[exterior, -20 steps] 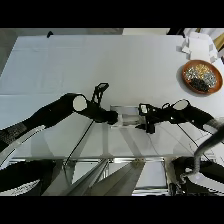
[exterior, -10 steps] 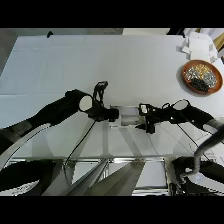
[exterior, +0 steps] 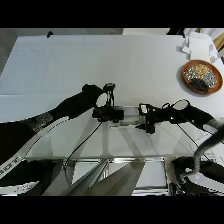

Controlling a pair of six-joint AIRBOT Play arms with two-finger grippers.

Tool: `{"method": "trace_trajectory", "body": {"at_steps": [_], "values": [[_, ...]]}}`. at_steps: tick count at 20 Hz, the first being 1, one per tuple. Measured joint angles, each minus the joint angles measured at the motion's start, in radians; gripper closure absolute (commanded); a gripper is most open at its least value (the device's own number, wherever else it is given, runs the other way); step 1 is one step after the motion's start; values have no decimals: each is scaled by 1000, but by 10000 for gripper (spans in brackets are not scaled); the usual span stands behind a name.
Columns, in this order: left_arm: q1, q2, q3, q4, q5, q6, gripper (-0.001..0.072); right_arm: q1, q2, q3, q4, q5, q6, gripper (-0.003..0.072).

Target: Fold the box and place the chain.

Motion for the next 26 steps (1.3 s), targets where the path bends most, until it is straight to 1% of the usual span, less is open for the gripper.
{"method": "trace_trajectory", "body": {"at_steps": [7, 8, 9, 10, 11, 13, 15, 19, 20, 21, 24, 25, 26], "values": [[-24, -23, 12, 115, -15, -195, 262, 0, 0, 0, 0, 0, 0, 288], [-31, -28, 13, 125, -15, -213, 290, 0, 0, 0, 0, 0, 0, 288], [-38, -34, 13, 129, -14, -227, 342, 0, 0, 0, 0, 0, 0, 288], [-45, -39, 13, 133, -13, -236, 358, 0, 0, 0, 0, 0, 0, 288], [-52, -42, 13, 137, -12, -245, 390, 0, 0, 0, 0, 0, 0, 288], [-64, -47, 13, 146, -12, -254, 411, 0, 0, 0, 0, 0, 0, 288], [-73, -49, 13, 152, -11, -263, 582, 0, 0, 0, 0, 0, 0, 288], [-87, -51, 13, 161, -10, -274, 583, 0, 0, 0, 0, 0, 0, 288], [-90, -51, 13, 163, -11, -275, 662, 0, 0, 0, 0, 0, 0, 288], [-93, -52, 13, 164, -11, -279, 706, 0, 0, 0, 0, 0, 0, 288], [-100, -55, 14, 169, -14, -290, 696, 0, 0, 0, 1, 2, 2, 288], [-102, -56, 14, 170, -15, -292, 674, 0, 0, 0, 0, 2, 1, 288], [-104, -58, 14, 170, -15, -292, 634, 0, 0, 0, 0, 2, 0, 288]]}}
